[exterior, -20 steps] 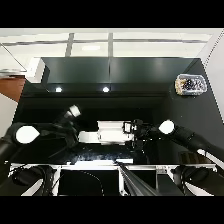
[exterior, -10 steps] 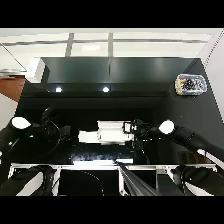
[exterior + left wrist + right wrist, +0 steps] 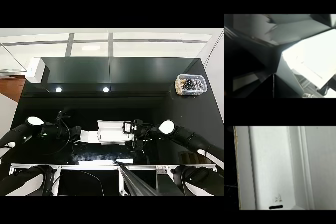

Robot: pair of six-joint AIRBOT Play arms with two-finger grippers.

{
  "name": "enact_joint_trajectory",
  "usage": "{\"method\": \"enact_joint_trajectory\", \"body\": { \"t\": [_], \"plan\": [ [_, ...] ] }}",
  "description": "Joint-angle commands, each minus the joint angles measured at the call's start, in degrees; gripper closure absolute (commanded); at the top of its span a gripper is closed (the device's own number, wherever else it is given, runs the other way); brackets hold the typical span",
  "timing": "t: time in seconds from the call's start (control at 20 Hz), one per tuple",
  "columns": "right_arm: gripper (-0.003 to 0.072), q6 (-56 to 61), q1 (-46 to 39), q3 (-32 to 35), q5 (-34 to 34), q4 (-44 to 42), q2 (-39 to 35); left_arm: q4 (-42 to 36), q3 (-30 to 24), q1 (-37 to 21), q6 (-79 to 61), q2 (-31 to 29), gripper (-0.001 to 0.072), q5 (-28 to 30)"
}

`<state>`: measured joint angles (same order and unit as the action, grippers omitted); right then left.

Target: Fold the box and place the chain.

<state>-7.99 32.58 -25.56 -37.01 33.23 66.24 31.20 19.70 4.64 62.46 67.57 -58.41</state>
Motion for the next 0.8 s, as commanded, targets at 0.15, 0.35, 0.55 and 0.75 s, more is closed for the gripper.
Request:
{"method": "enact_joint_trajectory", "body": {
  "t": [0.15,0.35,0.55,0.75],
  "plan": [
    [0.0116,0.0,0.0,0.0,0.0,0.0,0.0,-3.2,1.7,2.4,-1.6,0.3,0.0185,-1.9],
    [0.0116,0.0,0.0,0.0,0.0,0.0,0.0,-3.2,5.6,2.5,-1.6,-1.6,0.0013,-7.4],
    [0.0116,0.0,0.0,0.0,0.0,0.0,0.0,-3.1,7.2,5.9,-0.5,-6.6,0.0013,-5.1],
    [0.0116,0.0,0.0,0.0,0.1,0.0,0.0,2.7,7.2,15.3,5.9,-7.9,0.0023,2.9]
  ]
}}
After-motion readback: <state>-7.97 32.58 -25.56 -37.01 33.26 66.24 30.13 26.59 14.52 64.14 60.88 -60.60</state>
